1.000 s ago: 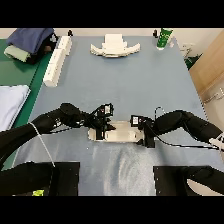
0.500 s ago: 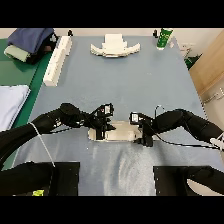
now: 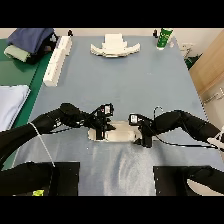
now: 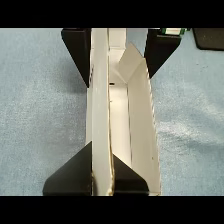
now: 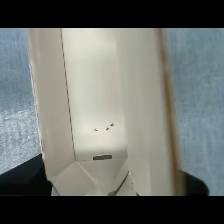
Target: Fold the box.
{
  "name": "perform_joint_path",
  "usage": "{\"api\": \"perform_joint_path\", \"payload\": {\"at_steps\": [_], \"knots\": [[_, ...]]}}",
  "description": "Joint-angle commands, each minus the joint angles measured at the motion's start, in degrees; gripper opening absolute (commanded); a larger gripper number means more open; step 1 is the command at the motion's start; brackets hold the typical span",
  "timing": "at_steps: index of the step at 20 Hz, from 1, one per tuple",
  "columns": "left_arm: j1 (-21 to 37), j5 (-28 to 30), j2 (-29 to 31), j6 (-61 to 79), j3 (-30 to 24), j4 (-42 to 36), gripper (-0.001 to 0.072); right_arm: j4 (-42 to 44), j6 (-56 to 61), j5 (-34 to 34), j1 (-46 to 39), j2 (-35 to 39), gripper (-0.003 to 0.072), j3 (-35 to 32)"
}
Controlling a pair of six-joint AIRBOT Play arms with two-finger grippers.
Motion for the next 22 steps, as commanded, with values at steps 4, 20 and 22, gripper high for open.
{"api": "perform_joint_path", "payload": {"at_steps": [4,20,22], "knots": [[0.02,0.0,-0.02,0.0,-0.02,0.02,0.0017,-1.88,0.02,-0.09,1.33,-0.2,0.0626,-0.07],[0.02,0.0,-0.02,0.02,-0.02,0.02,0.0017,-3.39,0.02,1.14,1.33,-1.75,0.0498,-0.04],[0.02,0.0,-0.02,0.02,-0.02,0.02,0.0017,-3.39,0.02,1.27,1.33,-1.75,0.0498,-0.04]]}}
